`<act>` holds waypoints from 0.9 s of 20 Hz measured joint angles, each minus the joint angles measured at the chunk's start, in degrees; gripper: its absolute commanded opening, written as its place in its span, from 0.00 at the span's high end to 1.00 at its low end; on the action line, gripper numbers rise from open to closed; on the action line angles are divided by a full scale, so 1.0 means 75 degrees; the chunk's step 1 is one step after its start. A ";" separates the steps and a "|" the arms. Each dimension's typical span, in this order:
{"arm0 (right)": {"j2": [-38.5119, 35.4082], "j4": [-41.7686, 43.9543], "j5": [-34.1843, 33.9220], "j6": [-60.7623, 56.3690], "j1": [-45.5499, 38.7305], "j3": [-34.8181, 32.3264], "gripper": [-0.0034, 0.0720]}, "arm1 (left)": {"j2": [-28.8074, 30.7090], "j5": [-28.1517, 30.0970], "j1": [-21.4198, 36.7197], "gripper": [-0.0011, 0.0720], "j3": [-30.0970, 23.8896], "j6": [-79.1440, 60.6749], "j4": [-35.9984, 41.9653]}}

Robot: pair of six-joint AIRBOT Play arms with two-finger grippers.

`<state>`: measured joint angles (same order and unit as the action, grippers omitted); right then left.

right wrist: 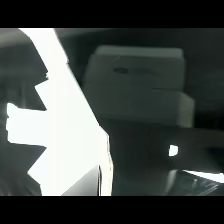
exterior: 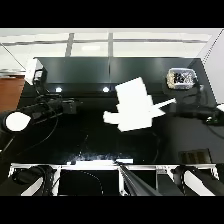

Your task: Fold the box and place the chain.

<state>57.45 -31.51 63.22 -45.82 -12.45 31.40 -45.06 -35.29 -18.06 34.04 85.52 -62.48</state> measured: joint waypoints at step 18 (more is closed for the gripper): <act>-0.0921 0.0000 -0.2608 0.1005 0.3515 -0.0970 0.90 | -0.4074 -0.2681 0.0207 0.03 0.0125 -0.5651 0.5613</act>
<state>50.54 -31.51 43.66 -38.28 13.91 24.12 -75.61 -55.40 -16.51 34.98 43.13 -20.38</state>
